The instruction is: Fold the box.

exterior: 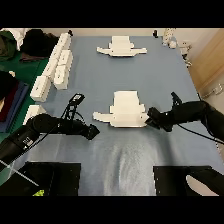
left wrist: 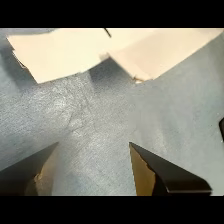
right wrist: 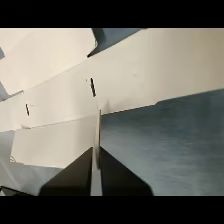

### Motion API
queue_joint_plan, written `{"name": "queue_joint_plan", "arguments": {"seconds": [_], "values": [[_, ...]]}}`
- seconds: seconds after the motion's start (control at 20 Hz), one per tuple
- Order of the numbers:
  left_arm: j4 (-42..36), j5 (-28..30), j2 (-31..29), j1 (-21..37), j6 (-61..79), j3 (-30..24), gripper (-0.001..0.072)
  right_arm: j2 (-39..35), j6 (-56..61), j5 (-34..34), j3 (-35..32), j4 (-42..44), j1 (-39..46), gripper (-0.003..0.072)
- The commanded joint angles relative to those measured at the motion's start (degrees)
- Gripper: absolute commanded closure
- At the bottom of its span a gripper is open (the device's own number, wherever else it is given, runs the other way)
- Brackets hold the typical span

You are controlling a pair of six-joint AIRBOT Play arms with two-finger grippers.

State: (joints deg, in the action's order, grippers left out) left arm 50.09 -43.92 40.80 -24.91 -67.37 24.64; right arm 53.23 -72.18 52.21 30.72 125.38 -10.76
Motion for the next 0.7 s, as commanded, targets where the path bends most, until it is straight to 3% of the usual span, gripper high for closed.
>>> {"name": "queue_joint_plan", "arguments": {"seconds": [0.0,0.2,0.4,0.55,0.65], "values": [[0.0,0.0,-0.02,-0.02,0.02,-0.04,0.0029,-2.05,1.88,-1.51,-3.69,-0.98,-2.14,0.0323],[0.0,0.0,-0.04,-0.02,0.02,-0.04,0.0029,-2.12,1.03,4.68,1.6,-4.09,3.82,0.0314],[-0.02,0.0,-0.04,-0.02,0.02,-0.04,0.0029,0.61,-10.56,15.37,11.39,-6.67,22.08,0.0315],[-0.02,0.0,-0.02,-0.02,0.02,-0.04,0.0029,8.76,-26.53,20.57,13.0,4.04,34.32,0.0315],[0.0,0.0,-0.04,-0.02,0.02,-0.04,0.0029,15.91,-35.95,23.61,13.0,9.01,37.62,0.0315]]}}
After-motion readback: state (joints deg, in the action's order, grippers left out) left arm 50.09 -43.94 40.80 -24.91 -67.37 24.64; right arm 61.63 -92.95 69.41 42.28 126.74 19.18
